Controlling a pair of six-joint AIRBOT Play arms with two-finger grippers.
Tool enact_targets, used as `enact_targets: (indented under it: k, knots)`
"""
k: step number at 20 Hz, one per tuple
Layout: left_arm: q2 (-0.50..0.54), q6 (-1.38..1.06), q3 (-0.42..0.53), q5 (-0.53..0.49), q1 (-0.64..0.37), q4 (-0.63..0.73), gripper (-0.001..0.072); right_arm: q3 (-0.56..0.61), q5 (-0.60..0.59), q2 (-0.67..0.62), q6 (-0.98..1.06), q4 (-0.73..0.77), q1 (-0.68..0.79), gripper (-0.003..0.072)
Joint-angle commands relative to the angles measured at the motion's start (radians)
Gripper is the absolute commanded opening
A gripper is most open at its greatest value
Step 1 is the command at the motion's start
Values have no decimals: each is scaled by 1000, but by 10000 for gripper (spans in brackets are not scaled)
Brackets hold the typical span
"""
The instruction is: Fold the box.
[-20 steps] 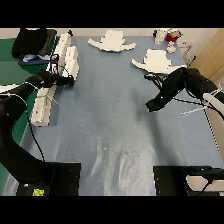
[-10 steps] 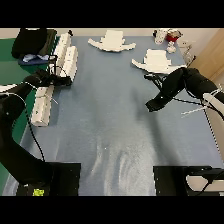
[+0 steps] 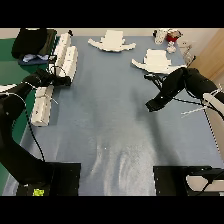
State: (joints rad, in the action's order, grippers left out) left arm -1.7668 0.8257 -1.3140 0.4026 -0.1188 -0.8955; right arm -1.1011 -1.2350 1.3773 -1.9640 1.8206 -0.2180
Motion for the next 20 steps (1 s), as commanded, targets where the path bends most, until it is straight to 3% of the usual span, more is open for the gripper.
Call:
enact_targets:
  k: [1,2,11,20]
  knots:
    - [0,2,-2,2,1,2,647,-1,0,1,0,0,0,5]
    - [0,11,-1,1,1,5,703,-1,0,1,0,0,0,5]
    - [76,12,-15,51,-1,4,703,-1,0,1,0,0,0,5]
    - [343,16,-40,230,1,6,700,-1,0,1,0,0,0,5]
